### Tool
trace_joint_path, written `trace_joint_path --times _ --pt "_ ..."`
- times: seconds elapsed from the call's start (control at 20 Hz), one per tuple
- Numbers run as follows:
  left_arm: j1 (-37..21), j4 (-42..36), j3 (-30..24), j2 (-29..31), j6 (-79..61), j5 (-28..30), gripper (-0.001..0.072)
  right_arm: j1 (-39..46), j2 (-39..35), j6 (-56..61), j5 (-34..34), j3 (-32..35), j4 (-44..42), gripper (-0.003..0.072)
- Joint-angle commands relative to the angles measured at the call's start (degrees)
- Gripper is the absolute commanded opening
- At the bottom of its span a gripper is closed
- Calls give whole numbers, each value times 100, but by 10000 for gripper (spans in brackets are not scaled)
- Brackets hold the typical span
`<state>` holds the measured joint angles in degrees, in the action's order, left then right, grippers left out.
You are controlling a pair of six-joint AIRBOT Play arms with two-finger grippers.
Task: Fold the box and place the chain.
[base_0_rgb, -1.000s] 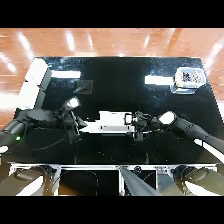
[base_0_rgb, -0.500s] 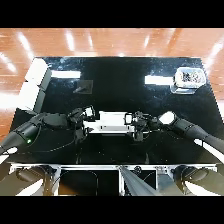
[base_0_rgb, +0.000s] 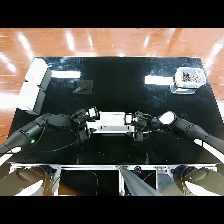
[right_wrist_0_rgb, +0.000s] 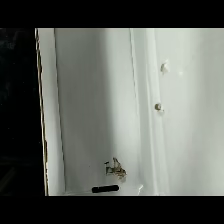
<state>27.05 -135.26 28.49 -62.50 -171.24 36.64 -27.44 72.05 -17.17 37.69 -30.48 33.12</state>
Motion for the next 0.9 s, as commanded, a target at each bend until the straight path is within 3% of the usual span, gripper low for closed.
trace_joint_path --times 0.0,0.25,0.6,0.85 --pt "66 -155 20 -205 2 -72 549 -7 2 -2 -4 4 0 549" --pt "66 -234 264 -280 4 -20 521 -7 2 0 -7 4 0 549" --pt "98 -306 409 -444 76 1209 511 -7 2 11 -26 4 -2 549" --pt "85 -245 459 -446 79 977 512 -7 2 11 -26 4 -2 549"
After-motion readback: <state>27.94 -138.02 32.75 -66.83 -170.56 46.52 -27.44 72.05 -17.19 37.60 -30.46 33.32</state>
